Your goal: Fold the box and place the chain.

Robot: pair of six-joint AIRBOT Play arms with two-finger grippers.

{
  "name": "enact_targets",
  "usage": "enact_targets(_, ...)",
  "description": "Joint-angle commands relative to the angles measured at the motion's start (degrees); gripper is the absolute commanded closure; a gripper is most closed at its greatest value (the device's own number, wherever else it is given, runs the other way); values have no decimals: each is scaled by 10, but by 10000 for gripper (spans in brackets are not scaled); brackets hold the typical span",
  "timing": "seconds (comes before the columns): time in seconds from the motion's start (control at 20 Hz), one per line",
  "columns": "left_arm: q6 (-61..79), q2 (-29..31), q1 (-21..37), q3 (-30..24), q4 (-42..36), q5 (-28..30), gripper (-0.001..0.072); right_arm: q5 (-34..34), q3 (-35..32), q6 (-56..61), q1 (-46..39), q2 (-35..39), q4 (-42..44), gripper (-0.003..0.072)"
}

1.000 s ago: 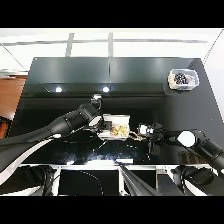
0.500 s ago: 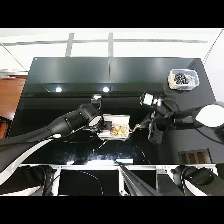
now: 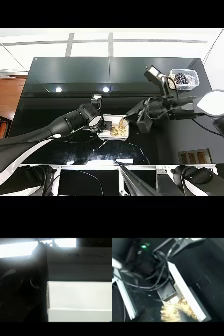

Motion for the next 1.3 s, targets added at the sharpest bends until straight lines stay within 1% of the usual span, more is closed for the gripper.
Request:
enact_targets(0.0, 0, 0, 0, 0, -2, 0, 682, -4, -1, 45, -2, -30, -38, 65)
enact_targets(0.1, 0, 0, 0, 0, -2, 0, 682, 17, 4, 52, -26, -20, -88, 65)
enact_targets(0.25, 0, 0, 0, 0, -2, 4, 682, 69, 9, 58, -107, 5, -134, 74)
enact_targets(0.4, 5, 0, 0, 0, 8, 0, 682, 121, 5, 60, -174, 8, -143, 74)
enact_targets(0.55, -5, 0, 10, 4, 0, 1, 675, 145, 2, 60, -188, 8, -142, 74)
enact_targets(0.6, -7, 0, 10, 7, 0, 0, 584, 147, 2, 60, -187, 8, -142, 74)
enact_targets(0.65, -8, 0, 10, 10, 0, -2, 373, 146, 2, 60, -187, 8, -141, 74)
enact_targets(0.7, -17, 0, 10, 16, -1, -10, 292, 144, 2, 60, -187, 8, -141, 74)
enact_targets(0.85, 14, 5, 10, 43, -5, -56, 292, 139, 2, 60, -187, 8, -141, 74)
enact_targets(0.95, 109, 23, 10, 61, -18, -88, 292, 140, 2, 60, -187, 8, -141, 74)
enact_targets(1.0, 170, 35, 10, 68, -21, -123, 292, 140, 2, 60, -187, 8, -141, 74)
enact_targets(1.15, 329, 69, 10, 71, 23, -241, 293, 138, 2, 66, -187, 8, -141, 74)
enact_targets(1.2, 368, 86, 11, 71, 38, -259, 293, 136, 2, 66, -187, 8, -141, 74)
enact_targets(1.25, 407, 105, 14, 70, 39, -260, 292, 134, 2, 67, -187, 8, -141, 74)
